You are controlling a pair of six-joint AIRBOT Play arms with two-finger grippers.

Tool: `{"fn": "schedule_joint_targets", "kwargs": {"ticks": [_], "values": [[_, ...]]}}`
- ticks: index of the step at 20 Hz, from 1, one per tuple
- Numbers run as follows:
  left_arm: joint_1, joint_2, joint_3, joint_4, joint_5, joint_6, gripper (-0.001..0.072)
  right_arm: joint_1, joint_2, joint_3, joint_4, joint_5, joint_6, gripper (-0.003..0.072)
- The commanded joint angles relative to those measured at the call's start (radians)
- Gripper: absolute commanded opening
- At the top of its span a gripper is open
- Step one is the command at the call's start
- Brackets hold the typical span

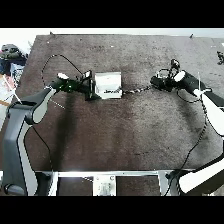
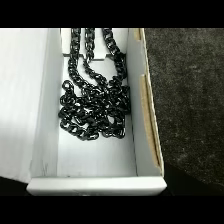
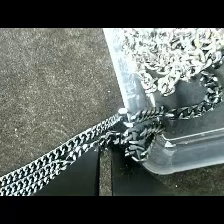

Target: Fold the box and place the chain.

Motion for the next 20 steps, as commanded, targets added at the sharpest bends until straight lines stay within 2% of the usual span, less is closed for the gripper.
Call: {"fn": "schedule_joint_targets", "kwargs": {"ticks": [1,6,9,11,14,20], "values": [[0.0,0.0,0.0,0.0,0.0,0.0,0.0338,0.006,0.022,0.0,0.005,0.048,-0.005,0.0017],[0.0,0.0,0.0,0.0,0.0,0.0,0.0338,0.068,0.165,0.0,0.005,0.151,-0.064,0.0017],[0.0,0.0,0.0,0.0,0.0,0.0,0.0338,0.123,0.292,0.001,0.005,0.152,-0.09,0.0017],[0.0,0.0,0.0,0.0,0.0,0.0,0.0338,0.154,0.373,0.001,0.005,0.117,-0.105,0.0016],[0.0,0.0,0.0,0.0,0.0,0.0,0.0338,0.214,0.473,0.001,0.005,-0.002,-0.106,0.0017],[0.0,0.0,0.0,0.0,0.0,0.0,0.0338,0.389,0.506,0.004,0.005,-0.147,-0.134,0.0017]]}}
